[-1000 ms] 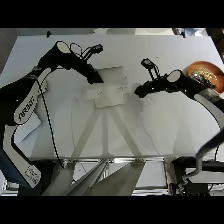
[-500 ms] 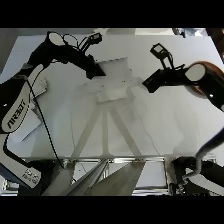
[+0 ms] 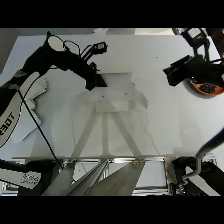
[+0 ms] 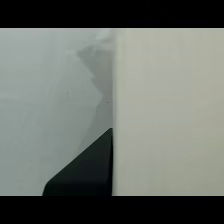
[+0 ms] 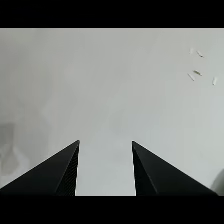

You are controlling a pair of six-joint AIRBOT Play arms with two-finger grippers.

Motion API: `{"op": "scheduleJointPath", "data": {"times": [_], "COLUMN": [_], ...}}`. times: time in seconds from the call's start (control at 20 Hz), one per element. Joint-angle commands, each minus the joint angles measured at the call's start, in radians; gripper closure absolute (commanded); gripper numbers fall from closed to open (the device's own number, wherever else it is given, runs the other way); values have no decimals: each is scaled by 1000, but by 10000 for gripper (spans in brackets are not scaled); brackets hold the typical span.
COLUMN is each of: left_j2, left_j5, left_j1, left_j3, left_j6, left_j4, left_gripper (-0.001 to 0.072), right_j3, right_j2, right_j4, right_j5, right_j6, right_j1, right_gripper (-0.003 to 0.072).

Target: Fold the box and place the chain.

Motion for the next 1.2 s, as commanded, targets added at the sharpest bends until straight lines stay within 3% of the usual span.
{"op": "scheduleJointPath", "data": {"times": [0.0,0.35,1.15], "left_j2": [11,-99,-138], "left_j5": [151,240,247], "left_j1": [-16,-22,-22], "left_j3": [-133,-151,-150], "left_j6": [111,317,394], "left_j4": [-10,-143,-100], "left_gripper": [709,709,707], "right_j3": [1,1,0], "right_j2": [19,19,7], "right_j4": [-8,-7,-2], "right_j5": [5,6,6], "right_j6": [49,61,68], "right_j1": [-45,-45,-45], "right_gripper": [328,329,329]}}
